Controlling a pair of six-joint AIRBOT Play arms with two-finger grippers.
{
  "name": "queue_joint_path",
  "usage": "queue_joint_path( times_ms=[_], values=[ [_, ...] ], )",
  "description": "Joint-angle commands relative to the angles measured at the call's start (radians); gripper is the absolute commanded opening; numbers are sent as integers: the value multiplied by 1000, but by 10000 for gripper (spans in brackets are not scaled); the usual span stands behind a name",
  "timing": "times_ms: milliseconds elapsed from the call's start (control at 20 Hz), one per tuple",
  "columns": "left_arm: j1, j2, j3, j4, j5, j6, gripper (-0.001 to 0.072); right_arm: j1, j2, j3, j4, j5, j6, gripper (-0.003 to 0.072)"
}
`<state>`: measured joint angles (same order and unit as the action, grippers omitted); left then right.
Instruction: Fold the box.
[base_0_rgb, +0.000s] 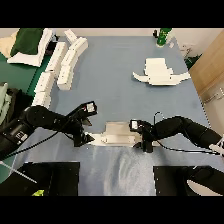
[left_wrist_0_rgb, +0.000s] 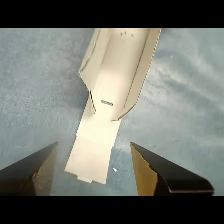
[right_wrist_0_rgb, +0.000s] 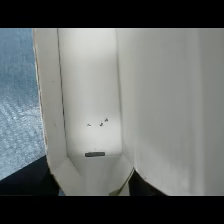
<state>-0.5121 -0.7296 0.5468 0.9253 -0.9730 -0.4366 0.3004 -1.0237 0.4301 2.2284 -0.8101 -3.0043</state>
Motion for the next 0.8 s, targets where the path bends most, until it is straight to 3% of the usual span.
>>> queue_joint_path(
  times_ms=[0,200,350,400,450,500,600,750],
  values=[
    [-13,-26,-96,-84,103,217,693,1,1,1,1,1,1,509],
    [-111,-116,-122,-147,243,318,693,1,1,1,1,1,1,509],
    [-131,-194,-122,-211,320,338,692,1,1,1,1,1,1,509],
    [-130,-214,-122,-230,322,372,632,1,1,1,1,0,1,509],
    [-131,-233,-121,-248,329,409,458,1,1,1,1,1,1,509],
    [-132,-246,-121,-277,334,448,339,1,1,1,1,0,1,509],
    [-152,-263,-121,-352,334,495,173,1,1,1,1,1,1,509],
    [-188,-269,-121,-416,347,530,108,1,1,1,1,1,1,509]
  ],
)
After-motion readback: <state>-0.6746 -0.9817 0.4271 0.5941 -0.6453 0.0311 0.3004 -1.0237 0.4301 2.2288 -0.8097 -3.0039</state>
